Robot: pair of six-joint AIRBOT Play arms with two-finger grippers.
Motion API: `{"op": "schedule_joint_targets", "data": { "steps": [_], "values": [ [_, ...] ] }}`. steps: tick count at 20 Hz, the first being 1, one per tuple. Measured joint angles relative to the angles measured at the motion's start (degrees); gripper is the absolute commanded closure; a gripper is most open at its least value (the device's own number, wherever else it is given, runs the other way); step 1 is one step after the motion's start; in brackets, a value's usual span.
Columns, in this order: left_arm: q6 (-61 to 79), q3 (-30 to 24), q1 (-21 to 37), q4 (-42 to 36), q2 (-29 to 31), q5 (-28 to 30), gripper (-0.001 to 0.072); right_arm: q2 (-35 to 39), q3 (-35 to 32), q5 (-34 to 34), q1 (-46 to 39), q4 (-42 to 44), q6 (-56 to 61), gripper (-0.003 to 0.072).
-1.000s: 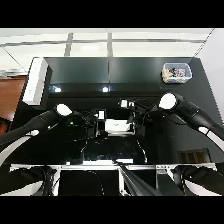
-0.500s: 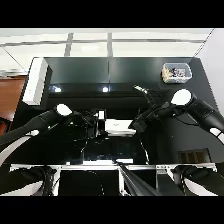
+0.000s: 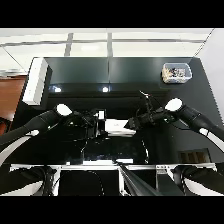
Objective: Fold the box and place the chain.
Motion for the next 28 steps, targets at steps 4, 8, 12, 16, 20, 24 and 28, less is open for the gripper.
{"op": "schedule_joint_targets", "data": {
  "steps": [4,8,12,16,20,24,28],
  "values": [
    [0.02,0.0,0.0,0.02,0.0,0.0,0.0312,-0.33,-0.39,0.17,0.0,-0.66,0.9,0.0671],
    [0.02,0.15,0.04,0.13,0.15,0.04,0.0273,3.23,1.46,5.68,-3.15,-3.17,0.92,0.0672],
    [-3.89,1.11,0.2,1.68,2.84,0.57,-0.0005,13.09,3.78,13.25,-12.37,-4.94,1.44,0.0671],
    [-13.46,4.07,0.24,6.73,7.98,-3.02,-0.0002,21.05,4.39,17.62,-21.84,-10.51,3.37,0.0671],
    [-21.38,10.12,-2.64,7.17,6.91,-5.46,-0.0002,23.76,4.42,18.45,-25.92,-12.98,3.58,0.0671],
    [-27.69,18.71,-6.84,7.23,-2.36,-6.47,-0.0003,24.48,4.39,17.88,-26.99,-13.9,3.37,0.0671],
    [-33.11,25.46,-8.59,7.37,-10.4,-11.21,-0.0004,24.68,4.39,17.75,-27.32,-15.15,3.23,0.0671]
  ]
}}
